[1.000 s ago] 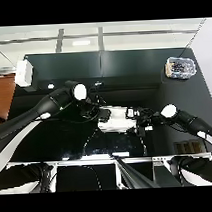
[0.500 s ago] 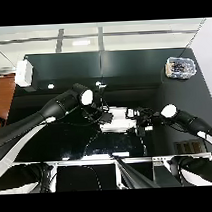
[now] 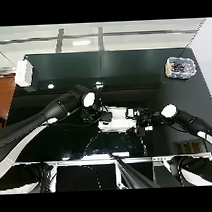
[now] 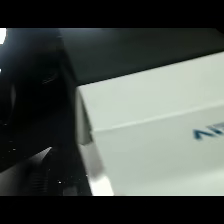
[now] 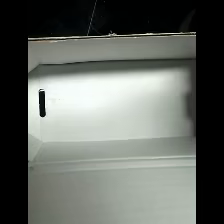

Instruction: Fold the box and place the chain.

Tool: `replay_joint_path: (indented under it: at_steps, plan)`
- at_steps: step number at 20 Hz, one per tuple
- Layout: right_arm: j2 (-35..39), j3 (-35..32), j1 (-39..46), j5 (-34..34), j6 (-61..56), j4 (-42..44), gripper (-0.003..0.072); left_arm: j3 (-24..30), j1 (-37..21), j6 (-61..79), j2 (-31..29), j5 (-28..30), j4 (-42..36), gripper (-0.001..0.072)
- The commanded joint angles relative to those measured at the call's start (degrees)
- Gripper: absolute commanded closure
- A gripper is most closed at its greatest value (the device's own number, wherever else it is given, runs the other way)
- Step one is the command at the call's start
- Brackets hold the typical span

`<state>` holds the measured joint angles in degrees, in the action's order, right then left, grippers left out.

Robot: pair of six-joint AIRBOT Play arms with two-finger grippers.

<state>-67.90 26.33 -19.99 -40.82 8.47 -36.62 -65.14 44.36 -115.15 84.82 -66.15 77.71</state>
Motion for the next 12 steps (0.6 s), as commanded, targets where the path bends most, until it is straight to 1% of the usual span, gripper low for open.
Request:
replay_joint_path:
  at_steps: [1, 5, 9, 12]
  plan:
    - [0.0, 0.0, 0.0, 0.0, 0.0, 0.0, 0.0552, 0.0, 0.0, -3.2, 0.4, 0.1, 3.1, 0.0254]
    - [0.0, 0.0, 0.0, 0.0, 0.0, 0.0, 0.0552, -0.1, 0.5, -4.9, 0.9, 1.9, 3.3, 0.0263]
    - [0.0, 0.0, 0.0, 0.0, 0.0, 0.0, 0.0552, -0.2, 1.2, -6.4, 2.7, 1.7, 4.3, 0.0262]
    - [0.0, 0.0, 0.0, 0.0, 0.0, 0.0, 0.0552, -1.7, 2.7, -7.4, 4.5, 1.0, 4.7, 0.0263]
